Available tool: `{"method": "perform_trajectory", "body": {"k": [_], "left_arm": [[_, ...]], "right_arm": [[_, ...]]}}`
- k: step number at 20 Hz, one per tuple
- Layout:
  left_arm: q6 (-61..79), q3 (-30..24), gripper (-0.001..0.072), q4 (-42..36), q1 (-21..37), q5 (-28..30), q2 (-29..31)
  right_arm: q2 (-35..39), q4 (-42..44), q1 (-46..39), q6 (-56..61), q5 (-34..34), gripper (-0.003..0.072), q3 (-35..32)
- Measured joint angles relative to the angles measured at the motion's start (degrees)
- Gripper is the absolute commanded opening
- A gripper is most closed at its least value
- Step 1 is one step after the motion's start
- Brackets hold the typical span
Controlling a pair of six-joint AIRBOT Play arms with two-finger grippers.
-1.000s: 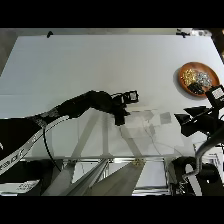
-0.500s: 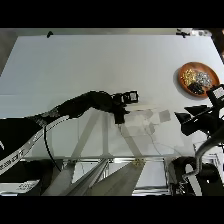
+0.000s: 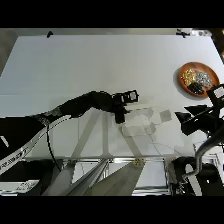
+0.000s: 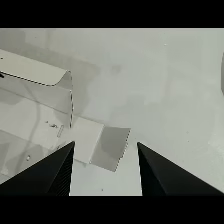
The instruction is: Fold the box and place the chain.
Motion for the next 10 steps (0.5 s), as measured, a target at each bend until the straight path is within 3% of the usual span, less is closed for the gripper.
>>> {"method": "perform_trajectory", "body": {"k": [10], "left_arm": [[0.0,0.0,0.0018,0.4,0.0,-1.1,-0.2]], "right_arm": [[0.0,0.0,0.0,-0.1,0.0,0.0441,0.0]]}}
